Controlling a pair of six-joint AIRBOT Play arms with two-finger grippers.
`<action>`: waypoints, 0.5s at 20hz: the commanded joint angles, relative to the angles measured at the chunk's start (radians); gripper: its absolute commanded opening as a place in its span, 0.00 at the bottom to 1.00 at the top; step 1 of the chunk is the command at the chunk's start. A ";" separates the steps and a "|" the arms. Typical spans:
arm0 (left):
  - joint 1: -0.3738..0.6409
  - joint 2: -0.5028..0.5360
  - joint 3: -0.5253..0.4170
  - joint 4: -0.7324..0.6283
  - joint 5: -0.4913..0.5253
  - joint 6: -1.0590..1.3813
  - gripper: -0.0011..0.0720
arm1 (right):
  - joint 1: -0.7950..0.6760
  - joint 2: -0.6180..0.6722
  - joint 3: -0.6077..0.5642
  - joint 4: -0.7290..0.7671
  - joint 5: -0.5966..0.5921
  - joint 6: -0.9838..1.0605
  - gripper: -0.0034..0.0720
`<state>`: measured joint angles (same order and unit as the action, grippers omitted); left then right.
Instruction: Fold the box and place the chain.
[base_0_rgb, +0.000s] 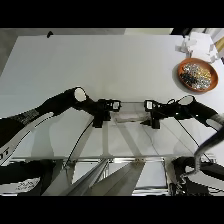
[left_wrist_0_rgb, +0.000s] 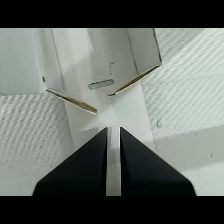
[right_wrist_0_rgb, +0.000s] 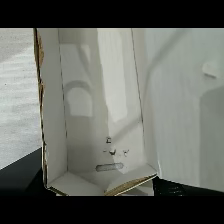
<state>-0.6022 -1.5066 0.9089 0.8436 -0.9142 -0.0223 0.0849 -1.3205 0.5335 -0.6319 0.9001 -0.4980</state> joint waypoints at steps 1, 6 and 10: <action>-0.002 0.000 0.000 -0.001 0.009 -0.001 0.25 | 0.000 0.001 0.000 0.000 0.001 0.000 0.59; -0.017 0.000 0.000 -0.006 0.010 0.000 0.41 | 0.000 0.001 0.000 0.000 0.001 0.000 0.59; -0.034 0.000 0.000 -0.060 0.038 0.024 0.29 | 0.000 0.001 0.000 0.000 0.001 0.000 0.59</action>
